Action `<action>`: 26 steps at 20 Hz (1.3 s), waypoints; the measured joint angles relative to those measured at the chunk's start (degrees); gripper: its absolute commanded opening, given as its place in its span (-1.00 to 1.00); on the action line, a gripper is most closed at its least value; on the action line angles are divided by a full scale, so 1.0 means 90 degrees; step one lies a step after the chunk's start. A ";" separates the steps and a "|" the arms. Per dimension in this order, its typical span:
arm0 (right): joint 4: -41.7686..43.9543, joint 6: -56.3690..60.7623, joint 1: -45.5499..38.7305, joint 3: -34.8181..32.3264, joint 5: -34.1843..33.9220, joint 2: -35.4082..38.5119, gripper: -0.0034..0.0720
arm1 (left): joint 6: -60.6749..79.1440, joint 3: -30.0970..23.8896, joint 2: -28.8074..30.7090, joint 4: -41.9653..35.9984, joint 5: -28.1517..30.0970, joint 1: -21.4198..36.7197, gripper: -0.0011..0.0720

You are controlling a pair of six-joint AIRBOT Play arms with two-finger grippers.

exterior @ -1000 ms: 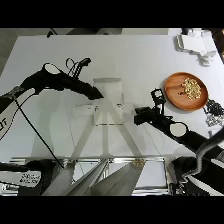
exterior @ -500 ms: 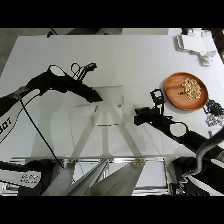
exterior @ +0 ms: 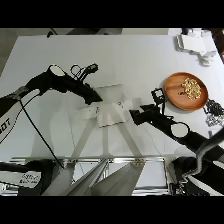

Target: Fold the box and place the chain.

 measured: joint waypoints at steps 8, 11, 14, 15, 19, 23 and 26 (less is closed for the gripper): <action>0.0041 -0.0002 -0.0002 0.0019 -0.1173 0.1205 0.50 | 0.1987 -0.0039 0.0758 -0.0039 -0.0447 -0.0121 -0.96; 0.0041 -0.0002 -0.0002 0.0019 -0.1355 0.1350 0.50 | 0.2424 -0.0267 0.0760 -0.0051 -0.0260 -0.0398 -0.96; 0.0039 -0.0002 -0.0002 0.0017 -0.1462 0.1406 0.50 | 0.2902 -0.0500 0.0588 -0.0398 0.0189 -0.0651 -0.96; 0.0039 -0.0005 -0.0002 0.0017 -0.1515 0.1418 0.50 | 0.3050 -0.0544 0.0491 -0.0578 0.0311 -0.0697 -0.96; 0.0036 -0.0005 -0.0002 0.0017 -0.1705 0.1428 0.49 | 0.3371 -0.0624 0.0170 -0.0933 0.0930 -0.0777 -0.95; 0.0036 -0.0007 -0.0002 0.0017 -0.1809 0.1387 0.49 | 0.3485 -0.0644 0.0017 -0.1044 0.1282 -0.0806 -0.95; 0.0034 -0.0010 -0.0002 0.0017 -0.1841 0.1328 0.49 | 0.3633 -0.0648 -0.0107 -0.1061 0.1253 -0.0811 -0.95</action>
